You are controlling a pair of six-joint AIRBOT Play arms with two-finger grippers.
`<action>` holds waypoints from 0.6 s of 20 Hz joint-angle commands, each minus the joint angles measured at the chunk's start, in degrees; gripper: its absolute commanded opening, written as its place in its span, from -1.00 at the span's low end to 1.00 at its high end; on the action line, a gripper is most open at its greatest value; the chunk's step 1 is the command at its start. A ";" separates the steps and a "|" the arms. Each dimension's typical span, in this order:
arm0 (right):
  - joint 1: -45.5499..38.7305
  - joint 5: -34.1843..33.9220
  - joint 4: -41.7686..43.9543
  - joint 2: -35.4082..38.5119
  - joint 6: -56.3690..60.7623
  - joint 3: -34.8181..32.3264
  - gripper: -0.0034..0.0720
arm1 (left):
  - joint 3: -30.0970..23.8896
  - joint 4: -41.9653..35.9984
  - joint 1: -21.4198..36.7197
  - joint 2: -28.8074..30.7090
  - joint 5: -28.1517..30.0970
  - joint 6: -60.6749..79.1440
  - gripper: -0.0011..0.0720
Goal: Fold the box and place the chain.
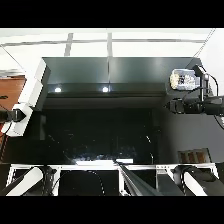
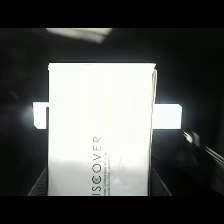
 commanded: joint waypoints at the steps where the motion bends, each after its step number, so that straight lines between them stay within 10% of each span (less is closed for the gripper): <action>1: -0.02 0.31 0.04 0.02 1.77 -0.02 -0.87 | -0.50 -2.78 0.04 -2.23 6.51 8.52 -0.18; 7: 2.10 0.28 0.04 0.02 3.15 -0.02 -0.87 | -0.48 -4.70 -1.62 -5.53 14.01 12.13 -0.16; 8: 2.60 0.28 0.02 0.02 3.13 -0.02 -0.87 | -0.17 -4.72 -1.68 -5.49 14.45 12.15 0.17; 9: 3.10 0.11 0.04 0.02 3.13 -0.02 -0.86 | 0.76 -4.94 -2.08 -5.40 14.25 11.91 0.99; 12: 4.11 -2.64 0.04 0.02 3.10 0.00 -0.87 | 7.23 -5.55 -4.83 -4.02 12.24 4.90 0.98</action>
